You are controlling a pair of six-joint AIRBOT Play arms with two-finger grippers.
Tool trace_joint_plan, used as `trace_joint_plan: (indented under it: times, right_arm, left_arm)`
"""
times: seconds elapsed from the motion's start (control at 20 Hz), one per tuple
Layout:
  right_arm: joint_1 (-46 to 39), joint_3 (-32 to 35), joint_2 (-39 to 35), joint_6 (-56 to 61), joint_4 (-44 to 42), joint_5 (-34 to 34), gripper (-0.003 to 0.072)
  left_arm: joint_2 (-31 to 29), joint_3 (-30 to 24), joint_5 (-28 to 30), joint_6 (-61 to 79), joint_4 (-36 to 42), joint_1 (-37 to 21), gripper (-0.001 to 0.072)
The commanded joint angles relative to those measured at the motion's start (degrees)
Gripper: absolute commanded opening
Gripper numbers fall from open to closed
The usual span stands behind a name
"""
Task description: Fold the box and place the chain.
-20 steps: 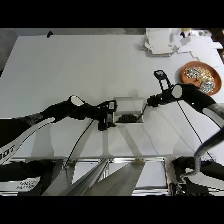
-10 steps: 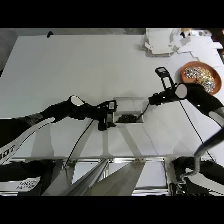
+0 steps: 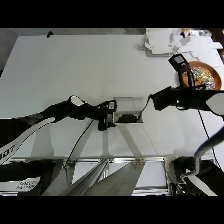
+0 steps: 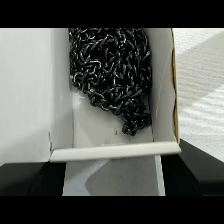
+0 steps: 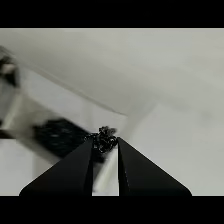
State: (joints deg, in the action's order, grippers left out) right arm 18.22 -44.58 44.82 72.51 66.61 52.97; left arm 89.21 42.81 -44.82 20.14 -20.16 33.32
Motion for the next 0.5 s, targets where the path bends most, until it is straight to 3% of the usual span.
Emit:
trace_joint_plan:
  times: [0.0, 0.2, 0.45]
  right_arm:
    - [7.5, 0.0, -3.2, -2.6, -7.5, -1.7, 0.0017]
    - [15.6, 0.3, -0.4, -2.3, -7.0, -8.5, 0.0018]
    - [16.4, 1.4, 6.1, -0.9, -7.1, -8.8, 0.0018]
  left_arm:
    - [-0.1, 0.0, 0.0, 0.0, 0.0, 0.0, 0.0150]
    - [-0.1, 0.0, 0.0, 0.0, 0.0, 0.0, 0.0150]
    - [-0.1, 0.0, 0.0, 0.0, 0.0, 0.0, 0.0150]
